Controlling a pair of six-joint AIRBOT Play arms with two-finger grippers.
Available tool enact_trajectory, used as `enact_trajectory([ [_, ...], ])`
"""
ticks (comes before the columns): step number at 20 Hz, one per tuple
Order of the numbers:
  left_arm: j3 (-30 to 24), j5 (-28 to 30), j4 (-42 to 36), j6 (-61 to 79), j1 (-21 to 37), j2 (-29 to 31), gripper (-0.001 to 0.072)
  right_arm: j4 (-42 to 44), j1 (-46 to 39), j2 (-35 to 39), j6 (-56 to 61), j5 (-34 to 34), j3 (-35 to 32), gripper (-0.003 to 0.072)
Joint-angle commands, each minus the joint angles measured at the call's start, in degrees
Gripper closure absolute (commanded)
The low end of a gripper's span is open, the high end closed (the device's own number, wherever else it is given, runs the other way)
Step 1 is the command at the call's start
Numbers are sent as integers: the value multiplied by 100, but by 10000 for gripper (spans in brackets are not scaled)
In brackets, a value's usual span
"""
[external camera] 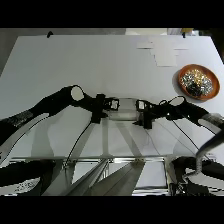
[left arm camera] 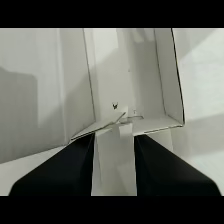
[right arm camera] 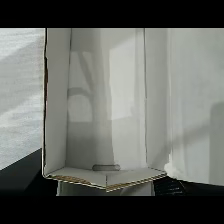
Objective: Fold the box and place the chain.
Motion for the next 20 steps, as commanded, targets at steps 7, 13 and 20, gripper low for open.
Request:
enact_trajectory([
  [7,0,308,-297,9,-162,-4,689,-2,2,4,-9,4,4,389],
  [13,0,289,-306,-249,-295,-184,374,-2,2,4,-9,4,4,389],
  [20,2,293,-105,-313,-258,-142,295,-2,2,4,-9,2,4,389],
])
